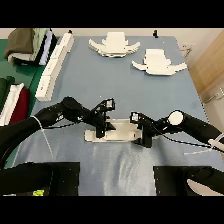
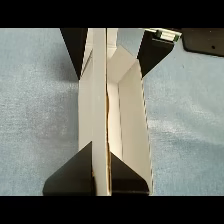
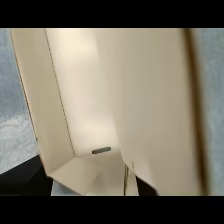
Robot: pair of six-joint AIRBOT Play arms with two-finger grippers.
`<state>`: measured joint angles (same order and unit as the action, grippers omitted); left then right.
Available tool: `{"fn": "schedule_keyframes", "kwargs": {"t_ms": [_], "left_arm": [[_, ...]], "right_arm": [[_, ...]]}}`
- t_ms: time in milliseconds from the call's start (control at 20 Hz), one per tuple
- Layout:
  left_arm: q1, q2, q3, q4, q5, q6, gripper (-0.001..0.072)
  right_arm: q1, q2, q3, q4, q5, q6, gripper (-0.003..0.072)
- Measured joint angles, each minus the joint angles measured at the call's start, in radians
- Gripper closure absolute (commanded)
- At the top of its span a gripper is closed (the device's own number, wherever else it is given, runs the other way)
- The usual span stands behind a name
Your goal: Fold the box.
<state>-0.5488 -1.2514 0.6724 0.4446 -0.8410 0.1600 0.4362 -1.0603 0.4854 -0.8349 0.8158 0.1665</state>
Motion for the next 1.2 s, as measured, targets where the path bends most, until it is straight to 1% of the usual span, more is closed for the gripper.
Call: {"fn": "schedule_keyframes", "kwargs": {"t_ms": [150,200,300,500,600,800,1000,1050,1200], "left_arm": [[0.0,0.0,0.0,0.001,-0.001,0.0,0.0694],[0.0,0.0,0.0,0.0,-0.001,0.0,0.0694],[0.0,0.0,0.0,0.0,-0.001,0.0,0.0694],[0.0,0.0,0.0,0.0,0.0,0.0,0.0694],[0.0,0.0,0.0,0.0,0.0,0.0,0.0693],[0.0,0.0,0.0,0.0,0.0,0.0,0.0694],[0.0,0.0,0.0,0.0,0.0,0.0,0.0693],[0.0,0.0,0.0,0.0,0.0,0.0,0.0694],[0.0,0.0,0.0,0.0,0.0,0.0,0.0693]], "right_arm": [[0.0,0.0,-0.005,0.028,0.0,-0.021,-0.0008],[-0.005,0.0,-0.011,0.048,-0.003,-0.042,0.0005],[-0.027,0.0,-0.032,0.104,-0.007,-0.094,0.0005],[-0.094,0.0,-0.086,0.266,0.008,-0.292,0.0005],[-0.111,0.0,-0.099,0.318,0.016,-0.368,0.0005],[-0.126,-0.017,-0.109,0.365,0.022,-0.481,0.0005],[-0.131,-0.037,-0.109,0.387,0.031,-0.544,0.0006],[-0.131,-0.039,-0.109,0.391,0.034,-0.553,0.0041],[-0.131,-0.042,-0.109,0.394,0.036,-0.568,0.0045]]}}
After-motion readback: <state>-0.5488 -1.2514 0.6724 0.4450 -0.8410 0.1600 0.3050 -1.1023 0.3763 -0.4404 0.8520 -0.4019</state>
